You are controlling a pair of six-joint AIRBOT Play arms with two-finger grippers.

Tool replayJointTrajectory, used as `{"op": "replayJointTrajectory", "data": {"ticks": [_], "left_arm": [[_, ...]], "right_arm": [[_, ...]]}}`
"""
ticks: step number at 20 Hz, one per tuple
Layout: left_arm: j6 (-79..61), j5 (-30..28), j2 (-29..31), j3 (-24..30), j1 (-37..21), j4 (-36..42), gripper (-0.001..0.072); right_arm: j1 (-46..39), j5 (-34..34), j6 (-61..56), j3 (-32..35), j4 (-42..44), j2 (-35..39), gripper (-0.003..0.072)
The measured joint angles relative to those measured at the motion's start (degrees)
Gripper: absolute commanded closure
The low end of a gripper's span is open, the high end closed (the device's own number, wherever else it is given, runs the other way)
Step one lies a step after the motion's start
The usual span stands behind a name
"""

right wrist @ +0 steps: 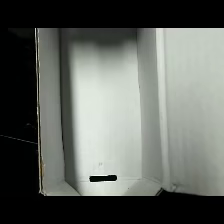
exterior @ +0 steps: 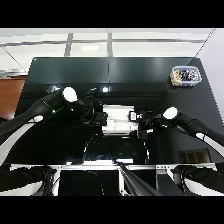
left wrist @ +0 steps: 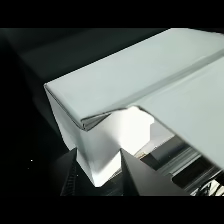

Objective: Fold the box and place the chain.

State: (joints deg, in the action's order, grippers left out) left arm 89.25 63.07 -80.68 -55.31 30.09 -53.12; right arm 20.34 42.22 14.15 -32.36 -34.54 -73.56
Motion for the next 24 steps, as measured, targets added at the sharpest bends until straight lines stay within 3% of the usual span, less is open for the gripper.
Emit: {"op": "replayJointTrajectory", "data": {"ticks": [4, 6, 16, 24], "left_arm": [[4.7, -1.2, 0.0, 0.0, 1.9, -5.2, 0.0385], [7.1, -1.7, 0.0, -0.1, 2.8, -8.0, 0.0440], [26.7, -1.5, -0.8, -4.3, 12.2, -26.7, 0.0440], [36.2, -1.1, -5.0, -9.3, 14.9, -29.8, 0.0440]], "right_arm": [[0.0, 0.0, 0.0, 0.0, 0.0, 0.0, 0.0610], [0.0, 0.0, 0.0, 0.0, 0.0, 0.0, 0.0610], [0.0, 0.0, 0.0, 0.0, 0.0, 0.0, 0.0610], [0.0, 0.0, 0.0, 0.0, 0.0, 0.0, 0.0610]]}}
